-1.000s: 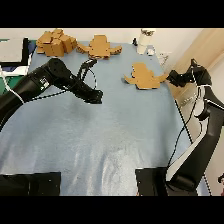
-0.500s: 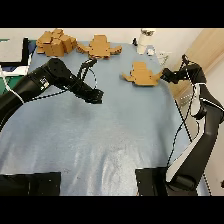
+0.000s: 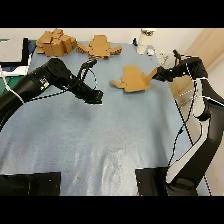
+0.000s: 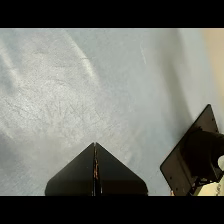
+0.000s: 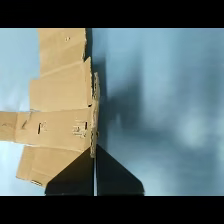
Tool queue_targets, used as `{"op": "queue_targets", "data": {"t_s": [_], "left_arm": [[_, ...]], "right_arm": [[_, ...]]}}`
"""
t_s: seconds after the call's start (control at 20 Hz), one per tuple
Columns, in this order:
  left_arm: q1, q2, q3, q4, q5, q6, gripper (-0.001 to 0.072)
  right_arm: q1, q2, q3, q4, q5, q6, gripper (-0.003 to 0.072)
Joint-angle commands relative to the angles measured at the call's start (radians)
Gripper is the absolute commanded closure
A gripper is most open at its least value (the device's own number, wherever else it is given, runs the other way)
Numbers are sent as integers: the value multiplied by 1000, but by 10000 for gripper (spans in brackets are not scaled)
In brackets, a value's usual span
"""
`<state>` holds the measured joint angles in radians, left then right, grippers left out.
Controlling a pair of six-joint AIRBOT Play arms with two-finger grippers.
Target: Fold the box.
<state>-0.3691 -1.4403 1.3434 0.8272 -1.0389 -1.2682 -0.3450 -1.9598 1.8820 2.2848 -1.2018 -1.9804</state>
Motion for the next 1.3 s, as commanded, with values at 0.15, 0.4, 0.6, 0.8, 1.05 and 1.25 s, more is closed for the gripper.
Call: {"op": "queue_targets", "data": {"t_s": [0.15,0.4,0.6,0.8,1.05,1.25], "left_arm": [[-6,3,-3,-6,-50,61,699],[-23,23,-48,-50,-69,150,699],[-22,87,-141,-67,-69,198,698],[-22,130,-226,-72,-76,206,698],[-22,129,-237,-72,-90,206,698],[-22,129,-237,-70,-75,207,698]], "right_arm": [[84,354,-483,-14,95,-29,688],[167,712,-961,-29,232,-12,688],[233,938,-1217,-37,269,57,687],[256,998,-1294,-84,274,62,351],[204,889,-1206,-284,344,113,321],[190,747,-1086,-265,266,58,321]]}}
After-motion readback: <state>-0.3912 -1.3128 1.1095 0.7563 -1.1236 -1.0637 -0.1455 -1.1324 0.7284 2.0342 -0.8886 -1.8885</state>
